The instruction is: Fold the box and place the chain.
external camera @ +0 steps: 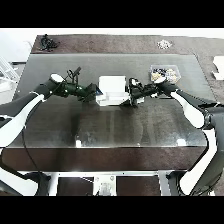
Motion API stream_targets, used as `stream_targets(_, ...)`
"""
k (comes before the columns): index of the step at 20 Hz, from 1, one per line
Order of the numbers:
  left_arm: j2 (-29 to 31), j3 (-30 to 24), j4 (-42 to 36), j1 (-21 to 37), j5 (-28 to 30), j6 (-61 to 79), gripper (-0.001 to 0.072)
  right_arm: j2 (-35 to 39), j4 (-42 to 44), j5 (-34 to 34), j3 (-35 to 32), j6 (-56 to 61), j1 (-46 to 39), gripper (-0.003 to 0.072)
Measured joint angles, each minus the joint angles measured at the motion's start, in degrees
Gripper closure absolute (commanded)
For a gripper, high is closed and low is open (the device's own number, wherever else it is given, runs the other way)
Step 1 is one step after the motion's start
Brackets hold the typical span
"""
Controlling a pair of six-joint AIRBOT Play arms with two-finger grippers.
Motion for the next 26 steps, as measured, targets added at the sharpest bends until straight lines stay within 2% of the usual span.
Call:
stream_targets(6, 0.0, 0.7, 1.7, -0.8, -0.3, -1.2, 0.0071, 0.0, 0.0, 0.0, 0.0, 0.0, 0.0, 0.0113)
stream_targets(7, -0.1, 0.8, 2.0, -1.0, -0.3, -1.6, 0.0148, 0.0, 0.0, 0.0, 0.0, 0.0, 0.0, 0.0113)
stream_targets(8, -0.1, 0.9, 2.2, -1.2, -0.2, -1.8, 0.0321, 0.0, 0.0, 0.0, 0.0, 0.0, 0.0, 0.0113)
stream_targets(9, -0.1, 0.9, 2.5, -1.4, -0.1, -1.9, 0.0381, 0.0, 0.0, 0.0, 0.0, 0.0, 0.0, 0.0113)
stream_targets(15, -0.2, 1.3, 3.7, -2.5, 0.5, -3.1, 0.0379, 0.0, -0.1, 0.0, 0.0, 0.0, 0.0, 0.0113)
stream_targets(22, -2.4, 6.4, 9.7, -3.8, -3.0, -8.6, 0.0377, 0.0, -0.1, 0.0, 0.0, 0.0, 0.0, 0.0113)
stream_targets(24, -2.7, 6.8, 11.1, -4.0, -4.1, -9.9, 0.0127, 0.0, 0.0, 0.0, 0.0, 0.0, 0.0, 0.0113)
stream_targets(26, -2.7, 7.2, 11.6, -4.2, -4.5, -10.6, 0.0130, 0.0, 0.1, 0.0, 0.0, 0.0, 0.1, 0.0113)
